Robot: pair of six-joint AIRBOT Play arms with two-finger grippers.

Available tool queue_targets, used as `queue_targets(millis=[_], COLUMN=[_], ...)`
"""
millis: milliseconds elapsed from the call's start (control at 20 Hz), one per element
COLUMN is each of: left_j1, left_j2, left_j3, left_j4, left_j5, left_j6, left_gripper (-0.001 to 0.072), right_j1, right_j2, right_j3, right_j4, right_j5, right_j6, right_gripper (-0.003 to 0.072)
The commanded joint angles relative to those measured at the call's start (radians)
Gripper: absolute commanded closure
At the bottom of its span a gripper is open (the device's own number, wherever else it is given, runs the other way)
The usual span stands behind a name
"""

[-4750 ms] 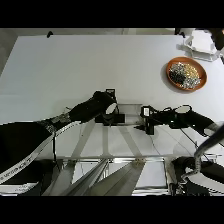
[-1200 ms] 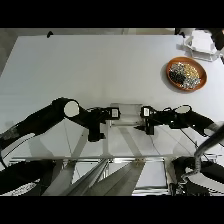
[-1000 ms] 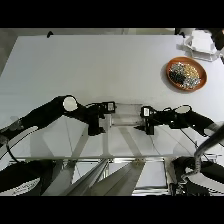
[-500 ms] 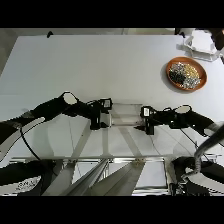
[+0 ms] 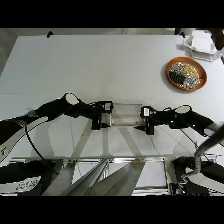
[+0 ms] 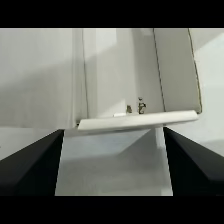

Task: Fold the box and place the chain.

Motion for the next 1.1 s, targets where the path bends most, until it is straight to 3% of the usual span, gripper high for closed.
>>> queue_targets(millis=[0,1050], left_j1=[-0.011,0.001], left_j2=[-0.003,0.011], left_j3=[0.0,0.0], left_j4=[-0.039,-0.003], left_j5=[0.011,-0.026], left_j6=[0.018,0.018], left_gripper=[0.0002,0.0002], right_j1=[0.0,0.0], right_j2=[0.0,0.0], right_j3=[0.0,0.0], right_j4=[0.0,0.0], right_j5=[0.0,0.0], right_j6=[0.0,0.0], right_gripper=[0.0343,0.0343])
